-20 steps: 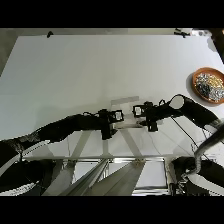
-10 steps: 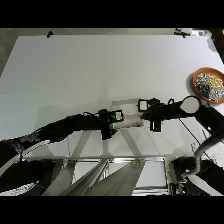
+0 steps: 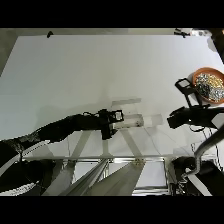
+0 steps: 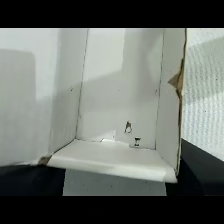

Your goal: Fold the box and place the chain.

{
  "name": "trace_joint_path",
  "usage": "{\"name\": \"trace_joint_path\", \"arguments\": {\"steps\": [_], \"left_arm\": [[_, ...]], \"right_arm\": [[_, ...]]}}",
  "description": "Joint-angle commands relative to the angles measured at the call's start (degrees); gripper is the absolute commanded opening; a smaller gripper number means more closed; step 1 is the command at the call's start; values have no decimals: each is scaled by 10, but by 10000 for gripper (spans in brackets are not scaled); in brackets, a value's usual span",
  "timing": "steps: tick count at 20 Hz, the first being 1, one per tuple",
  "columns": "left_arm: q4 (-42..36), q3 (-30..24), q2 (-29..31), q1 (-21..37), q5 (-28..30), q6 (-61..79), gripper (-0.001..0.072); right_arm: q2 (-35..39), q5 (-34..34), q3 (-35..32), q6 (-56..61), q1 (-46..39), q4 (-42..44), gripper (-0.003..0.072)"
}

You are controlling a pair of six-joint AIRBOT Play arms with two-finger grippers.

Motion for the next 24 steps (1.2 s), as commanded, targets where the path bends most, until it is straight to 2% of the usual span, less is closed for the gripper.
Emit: {"name": "trace_joint_path", "arguments": {"steps": [1,3,5,8,12,16,21,24], "left_arm": [[0,0,0,0,0,0,257],[0,0,0,0,0,0,257],[0,0,0,0,0,0,257],[0,0,0,0,0,0,257],[0,0,0,0,0,0,257],[0,0,0,0,0,0,257],[0,0,0,0,0,0,257],[0,0,0,0,0,0,257]], "right_arm": [[-10,19,0,57,-110,-38,10],[-47,9,-1,17,-176,0,10],[-104,-2,-12,-36,-219,78,11],[-209,-31,-21,-114,-221,213,14],[-327,-35,-21,-162,-201,257,14],[-351,-46,-22,-205,-164,294,14],[-362,-65,-22,-206,-108,302,14],[-363,-56,-22,-234,-99,349,14]]}}
